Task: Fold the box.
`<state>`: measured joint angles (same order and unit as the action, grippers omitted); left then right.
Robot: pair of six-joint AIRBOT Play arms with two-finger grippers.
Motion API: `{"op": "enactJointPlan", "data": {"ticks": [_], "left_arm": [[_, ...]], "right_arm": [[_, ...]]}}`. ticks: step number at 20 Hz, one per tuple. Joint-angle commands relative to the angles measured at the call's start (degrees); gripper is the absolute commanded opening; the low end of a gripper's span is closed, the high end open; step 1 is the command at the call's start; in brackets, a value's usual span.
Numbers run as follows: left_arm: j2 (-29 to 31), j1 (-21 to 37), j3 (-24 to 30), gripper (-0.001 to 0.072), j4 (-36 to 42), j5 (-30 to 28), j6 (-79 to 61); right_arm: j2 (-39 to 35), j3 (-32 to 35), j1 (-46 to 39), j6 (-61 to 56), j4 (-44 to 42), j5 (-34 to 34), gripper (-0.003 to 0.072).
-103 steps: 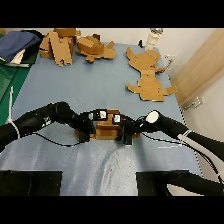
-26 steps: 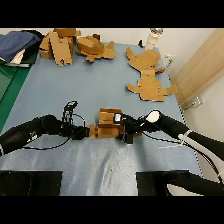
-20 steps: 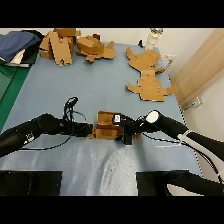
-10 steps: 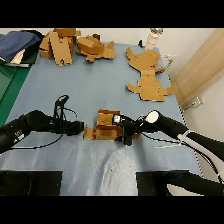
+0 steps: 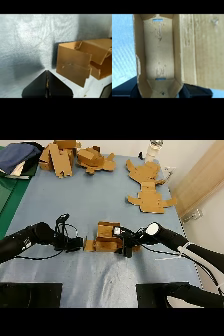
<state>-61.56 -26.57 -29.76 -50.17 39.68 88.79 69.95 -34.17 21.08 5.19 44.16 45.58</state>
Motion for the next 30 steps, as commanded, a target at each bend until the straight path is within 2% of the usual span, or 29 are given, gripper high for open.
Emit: {"op": "enactJointPlan", "data": {"ticks": [1,10,16,21,27,30], "left_arm": [[-2.5,-2.4,0.0,0.0009,3.5,-3.2,-1.6],[-4.2,-3.1,-0.5,0.0009,12.8,-5.5,-10.0],[-4.0,-3.1,-1.0,0.0010,13.1,-4.0,-10.3],[-4.1,-3.0,-1.2,0.0010,13.0,-8.4,-11.9],[-4.0,-2.8,-5.2,0.0011,12.3,-1.0,-14.0],[-4.0,-2.1,-7.3,0.0012,8.3,0.5,-13.5]], "right_arm": [[0.0,0.0,0.1,0.0,0.0,0.0,0.0543],[0.0,0.0,0.1,0.0,0.0,0.1,0.0543],[0.0,0.0,0.1,0.0,0.0,0.5,0.0543],[0.0,0.0,0.1,0.0,0.0,0.5,0.0543],[0.0,0.0,0.1,0.0,0.0,0.5,0.0543],[0.0,0.0,0.1,0.0,0.0,0.5,0.0543]]}}
